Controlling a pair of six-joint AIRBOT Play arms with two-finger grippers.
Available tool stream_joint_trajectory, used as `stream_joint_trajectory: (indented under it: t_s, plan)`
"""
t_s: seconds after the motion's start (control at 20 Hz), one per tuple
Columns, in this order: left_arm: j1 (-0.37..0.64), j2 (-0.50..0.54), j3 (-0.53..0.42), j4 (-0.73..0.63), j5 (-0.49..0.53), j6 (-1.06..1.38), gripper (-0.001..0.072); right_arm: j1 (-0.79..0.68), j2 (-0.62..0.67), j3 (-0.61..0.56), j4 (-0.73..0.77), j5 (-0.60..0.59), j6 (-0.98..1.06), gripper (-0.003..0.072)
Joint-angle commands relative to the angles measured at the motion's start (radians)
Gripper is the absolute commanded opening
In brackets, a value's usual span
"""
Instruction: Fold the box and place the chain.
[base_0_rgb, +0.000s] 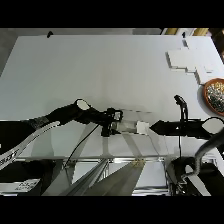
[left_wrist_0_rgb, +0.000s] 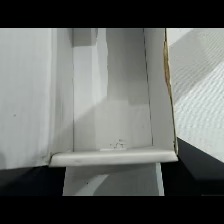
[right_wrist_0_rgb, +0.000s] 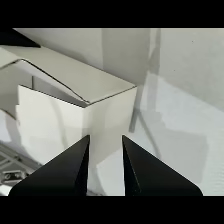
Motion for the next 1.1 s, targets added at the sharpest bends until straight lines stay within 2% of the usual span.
stream_joint_trajectory:
  t_s: [0.0,0.1,0.15,0.35,0.5,0.7,0.85,1.05]
  plan:
    - [0.000,0.000,0.001,0.000,0.000,0.000,0.0134,0.000,0.001,0.024,0.005,0.041,0.029,0.0253]
    - [0.000,0.000,0.001,0.000,0.000,0.000,0.0134,0.000,0.001,0.024,0.023,0.059,0.028,0.0354]
    - [0.000,0.000,0.001,0.000,0.000,0.000,0.0134,0.000,0.001,0.024,0.035,0.057,0.028,0.0366]
    - [0.000,0.000,0.001,0.000,0.000,0.000,0.0134,0.003,0.001,0.024,0.050,0.029,0.029,0.0365]
    - [0.000,0.000,0.001,0.000,0.000,0.000,0.0134,0.058,-0.003,0.024,0.019,-0.008,0.063,0.0365]
    - [0.000,0.000,0.001,0.000,0.000,0.000,0.0134,0.158,-0.042,0.032,-0.090,-0.061,0.220,0.0366]
    - [0.000,0.000,0.001,0.000,0.000,0.000,0.0134,0.234,-0.087,0.084,-0.176,-0.111,0.350,0.0366]
    - [0.000,0.000,0.001,0.000,0.000,0.000,0.0134,0.319,-0.128,0.164,-0.321,-0.091,0.526,0.0365]
